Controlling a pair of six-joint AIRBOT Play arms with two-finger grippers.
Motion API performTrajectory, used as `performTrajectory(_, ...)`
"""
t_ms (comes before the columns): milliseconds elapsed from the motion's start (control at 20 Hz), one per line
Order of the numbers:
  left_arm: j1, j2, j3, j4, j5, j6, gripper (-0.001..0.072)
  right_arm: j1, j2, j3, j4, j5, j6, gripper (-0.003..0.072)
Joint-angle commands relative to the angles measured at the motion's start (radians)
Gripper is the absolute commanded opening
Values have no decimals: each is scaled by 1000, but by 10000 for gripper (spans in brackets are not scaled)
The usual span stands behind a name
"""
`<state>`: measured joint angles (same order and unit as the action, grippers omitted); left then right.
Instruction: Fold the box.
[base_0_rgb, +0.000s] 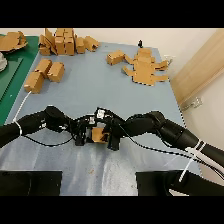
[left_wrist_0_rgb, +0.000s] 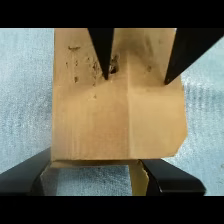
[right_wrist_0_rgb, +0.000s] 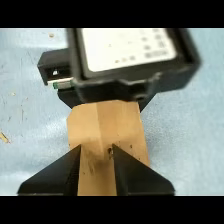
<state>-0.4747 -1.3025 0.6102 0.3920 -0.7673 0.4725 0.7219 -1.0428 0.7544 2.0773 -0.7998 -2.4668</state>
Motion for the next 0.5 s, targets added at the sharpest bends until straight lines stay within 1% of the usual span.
performTrajectory(0, 1, 0, 1, 0, 0, 0, 380, 22, 9, 0, -92, 17, -4, 361)
performTrajectory(150, 1, 0, 1, 0, 0, 0, 380, 22, -8, -1, -137, 18, -34, 361)
performTrajectory(300, 1, 0, 1, 0, 0, 0, 379, 24, -18, 0, -137, 18, -93, 362)
performTrajectory(450, 1, 0, 1, 0, 0, 0, 380, 50, -18, 0, -161, 12, -92, 361)
